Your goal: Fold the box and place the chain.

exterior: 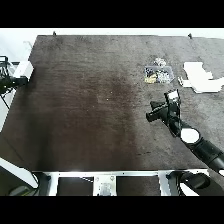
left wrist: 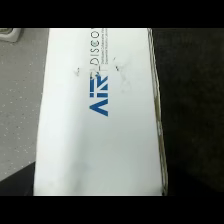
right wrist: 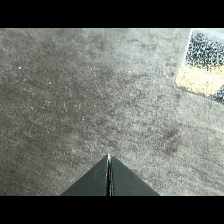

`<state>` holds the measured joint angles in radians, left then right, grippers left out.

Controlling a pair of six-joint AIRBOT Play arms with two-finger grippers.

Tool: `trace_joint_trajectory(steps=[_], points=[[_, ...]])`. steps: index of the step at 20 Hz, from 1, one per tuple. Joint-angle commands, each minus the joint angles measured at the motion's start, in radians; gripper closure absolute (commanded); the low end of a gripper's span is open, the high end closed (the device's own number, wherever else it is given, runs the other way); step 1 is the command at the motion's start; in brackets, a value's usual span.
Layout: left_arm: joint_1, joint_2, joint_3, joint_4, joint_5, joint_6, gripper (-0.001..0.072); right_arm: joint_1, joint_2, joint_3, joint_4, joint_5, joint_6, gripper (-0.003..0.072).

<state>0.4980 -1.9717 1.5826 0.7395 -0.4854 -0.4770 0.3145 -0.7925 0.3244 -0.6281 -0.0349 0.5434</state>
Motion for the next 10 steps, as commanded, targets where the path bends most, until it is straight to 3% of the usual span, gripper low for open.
trace_joint_trajectory(steps=[1,3,4,5,6,10], points=[[-0.003,-0.021,0.002,-0.034,-0.009,0.040,0.0690,0.000,0.000,-0.011,0.000,0.000,0.004,0.0675],[-0.003,-0.026,0.002,-0.076,-0.002,0.041,0.0688,0.000,0.000,-0.011,0.000,0.000,0.003,0.0675],[-0.003,-0.026,0.002,-0.074,-0.002,0.041,0.0586,0.000,0.000,-0.011,0.000,0.000,0.003,0.0674],[-0.003,-0.026,0.002,-0.074,0.005,0.040,0.0182,0.000,0.000,-0.011,0.000,0.000,0.003,0.0675],[-0.003,-0.026,0.002,-0.074,0.011,0.040,-0.0011,0.000,0.000,-0.011,0.000,-0.002,0.003,0.0675],[-0.002,-0.023,0.002,-0.074,0.021,0.040,-0.0011,0.000,0.000,-0.011,0.000,-0.003,0.003,0.0675]])
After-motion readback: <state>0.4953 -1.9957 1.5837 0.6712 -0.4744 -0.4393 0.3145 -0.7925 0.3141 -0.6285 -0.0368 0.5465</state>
